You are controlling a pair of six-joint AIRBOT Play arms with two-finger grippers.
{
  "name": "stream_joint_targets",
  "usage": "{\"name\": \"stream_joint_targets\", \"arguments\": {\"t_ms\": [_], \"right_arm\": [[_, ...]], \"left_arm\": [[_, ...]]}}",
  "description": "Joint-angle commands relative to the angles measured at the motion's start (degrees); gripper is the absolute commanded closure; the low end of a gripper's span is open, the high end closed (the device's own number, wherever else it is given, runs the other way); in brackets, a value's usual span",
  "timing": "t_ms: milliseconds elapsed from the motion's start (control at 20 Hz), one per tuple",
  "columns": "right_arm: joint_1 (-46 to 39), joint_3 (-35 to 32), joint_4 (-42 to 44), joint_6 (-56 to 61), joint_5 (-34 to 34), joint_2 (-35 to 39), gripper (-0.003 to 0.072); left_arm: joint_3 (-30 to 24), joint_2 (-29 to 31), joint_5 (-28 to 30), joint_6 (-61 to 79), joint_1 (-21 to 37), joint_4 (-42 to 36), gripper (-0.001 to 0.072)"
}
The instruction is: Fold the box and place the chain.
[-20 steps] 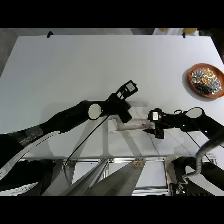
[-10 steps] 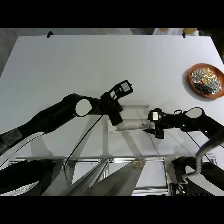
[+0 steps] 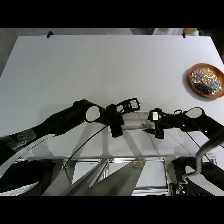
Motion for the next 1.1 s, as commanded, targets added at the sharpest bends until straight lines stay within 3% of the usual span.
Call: {"name": "stream_joint_targets", "arguments": {"t_ms": [0,150,300,450,550,700,850,950,1050], "right_arm": [[0.0,0.0,0.0,0.0,0.0,0.0,0.0343],[0.0,0.0,0.0,0.0,0.0,0.0,0.0343],[0.0,0.0,0.0,0.0,0.0,0.0,0.0343],[0.0,0.0,0.0,0.0,0.0,0.0,0.0343],[0.0,0.0,0.0,0.0,0.0,0.0,0.0343],[0.0,0.0,0.0,0.0,0.0,0.0,0.0343],[0.0,0.0,0.0,0.0,0.0,0.0,0.0343],[0.0,0.0,0.0,0.0,0.0,0.0,0.0343],[0.0,0.0,0.0,0.0,0.0,0.0,0.0343]], "left_arm": [[-0.1,-0.5,-6.4,0.5,3.0,2.1,0.0708],[-1.6,2.1,-10.0,0.6,7.1,4.4,0.0707],[-4.6,4.5,-10.0,3.3,9.9,4.3,0.0702],[-8.4,5.1,-9.9,17.5,11.0,2.1,0.0696],[-10.3,5.1,-8.8,29.5,11.0,0.0,0.0587],[-11.2,5.1,-4.3,38.7,11.0,-3.2,0.0336],[-11.3,5.0,-3.7,45.9,10.8,-5.1,0.0210],[-11.5,5.0,-3.7,47.7,10.1,-6.0,0.0004],[-11.5,5.0,-3.7,47.8,9.6,-6.8,0.0010]]}}
